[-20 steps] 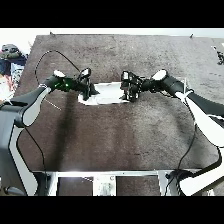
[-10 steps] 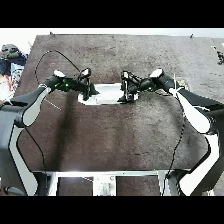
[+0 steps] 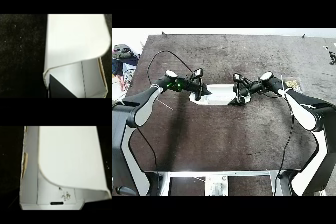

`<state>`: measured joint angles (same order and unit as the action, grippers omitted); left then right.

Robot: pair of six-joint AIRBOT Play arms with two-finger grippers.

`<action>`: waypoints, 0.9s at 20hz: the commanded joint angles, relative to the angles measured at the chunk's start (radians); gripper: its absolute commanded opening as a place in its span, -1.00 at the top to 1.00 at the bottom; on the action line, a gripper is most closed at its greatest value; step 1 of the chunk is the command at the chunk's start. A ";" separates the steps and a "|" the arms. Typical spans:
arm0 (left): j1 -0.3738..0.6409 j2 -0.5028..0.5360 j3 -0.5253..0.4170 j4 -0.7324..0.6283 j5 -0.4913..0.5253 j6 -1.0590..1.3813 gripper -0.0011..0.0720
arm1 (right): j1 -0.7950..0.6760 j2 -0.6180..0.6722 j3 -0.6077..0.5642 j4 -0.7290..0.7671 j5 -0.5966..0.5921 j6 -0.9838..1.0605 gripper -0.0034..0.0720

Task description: Fold the box and place the chain.

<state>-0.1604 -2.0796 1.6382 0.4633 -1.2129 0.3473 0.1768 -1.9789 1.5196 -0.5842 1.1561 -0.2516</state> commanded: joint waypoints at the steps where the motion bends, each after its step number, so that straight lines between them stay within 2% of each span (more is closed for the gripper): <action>1: 0.000 0.001 0.000 0.000 0.001 0.000 0.94 | 0.000 -0.014 0.001 0.005 -0.017 -0.005 -0.83; 12: 0.000 0.001 0.000 0.000 0.001 0.000 0.94 | 0.001 -0.015 0.002 0.005 -0.040 -0.071 -0.82; 14: 0.000 0.001 0.000 0.000 0.001 0.000 0.94 | 0.002 -0.016 0.002 0.005 -0.042 -0.070 -0.67; 18: 0.000 0.001 0.000 0.000 0.001 0.000 0.94 | 0.002 -0.016 0.002 0.004 -0.047 -0.071 -0.69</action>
<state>-0.1604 -2.0796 1.6382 0.4629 -1.2125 0.3473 0.1772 -1.9945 1.5200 -0.5785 1.1152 -0.3195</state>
